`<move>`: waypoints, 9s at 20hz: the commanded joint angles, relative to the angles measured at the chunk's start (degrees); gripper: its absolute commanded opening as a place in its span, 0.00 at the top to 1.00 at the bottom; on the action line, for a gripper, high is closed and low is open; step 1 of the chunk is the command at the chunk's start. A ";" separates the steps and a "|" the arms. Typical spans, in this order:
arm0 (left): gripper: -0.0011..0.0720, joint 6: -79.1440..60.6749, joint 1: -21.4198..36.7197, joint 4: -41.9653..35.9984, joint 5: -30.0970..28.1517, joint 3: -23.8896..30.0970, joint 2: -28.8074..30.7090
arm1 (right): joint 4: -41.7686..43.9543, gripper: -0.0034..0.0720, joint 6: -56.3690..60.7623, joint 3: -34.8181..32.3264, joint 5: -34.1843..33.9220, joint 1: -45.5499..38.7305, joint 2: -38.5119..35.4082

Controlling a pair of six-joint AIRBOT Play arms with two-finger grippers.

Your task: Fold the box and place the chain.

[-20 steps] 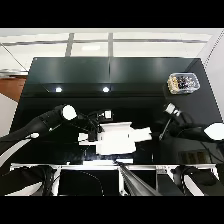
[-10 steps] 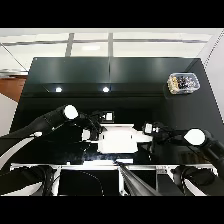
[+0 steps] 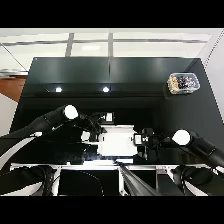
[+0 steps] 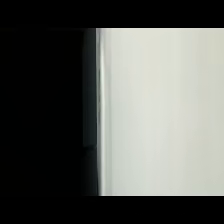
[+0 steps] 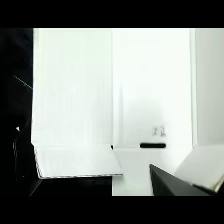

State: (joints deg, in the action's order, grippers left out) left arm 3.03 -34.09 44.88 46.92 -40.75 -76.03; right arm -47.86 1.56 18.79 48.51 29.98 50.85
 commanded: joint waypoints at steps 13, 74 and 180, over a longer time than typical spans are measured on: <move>0.94 0.63 -0.02 0.07 0.09 0.00 -0.02 | 4.72 0.01 4.46 2.89 -2.97 3.08 0.76; 0.81 0.61 -0.02 1.11 0.07 -0.31 0.07 | 14.60 0.31 -11.67 4.39 -8.31 0.85 13.70; 0.76 8.96 -2.21 0.09 -6.36 12.66 14.95 | 14.75 0.31 -11.21 4.42 -8.87 0.85 13.70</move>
State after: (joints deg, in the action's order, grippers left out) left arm 11.99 -36.25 46.72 41.01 -28.10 -61.04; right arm -33.12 -9.65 23.22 39.62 30.85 64.55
